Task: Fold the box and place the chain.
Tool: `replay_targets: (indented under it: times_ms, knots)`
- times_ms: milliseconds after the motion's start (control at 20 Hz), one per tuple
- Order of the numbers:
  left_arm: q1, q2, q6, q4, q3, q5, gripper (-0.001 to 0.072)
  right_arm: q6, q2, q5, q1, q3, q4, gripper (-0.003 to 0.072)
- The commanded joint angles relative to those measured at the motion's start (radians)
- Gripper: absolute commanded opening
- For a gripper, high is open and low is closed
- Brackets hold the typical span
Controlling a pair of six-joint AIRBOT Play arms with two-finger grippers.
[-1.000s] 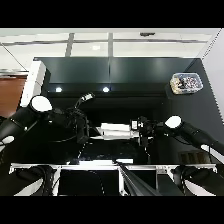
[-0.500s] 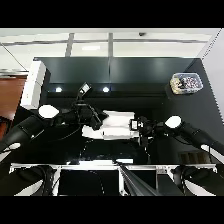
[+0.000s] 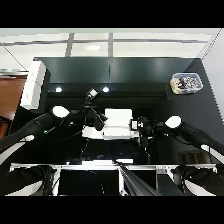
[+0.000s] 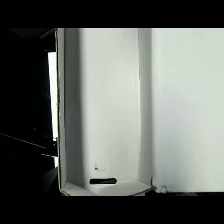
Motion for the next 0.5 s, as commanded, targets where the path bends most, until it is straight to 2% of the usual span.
replay_targets:
  times_ms: [0, 250, 350, 450]
  knots:
    - [-0.013, -0.055, 0.0, 0.003, 0.003, -0.008, 0.0027, 0.0, -0.001, -0.002, 0.001, 0.001, 0.0, 0.0137]
    - [-0.011, -0.04, -0.001, 0.046, 0.011, -0.026, 0.0026, 0.0, -0.001, -0.002, 0.001, 0.001, 0.0, 0.0136]
    - [-0.009, 0.019, -0.027, 0.124, 0.026, -0.027, 0.0026, 0.0, -0.001, -0.002, 0.001, 0.001, 0.0, 0.0136]
    - [0.022, 0.121, -0.074, 0.198, 0.028, -0.036, 0.0026, 0.0, -0.001, -0.002, 0.001, 0.001, 0.0, 0.0136]
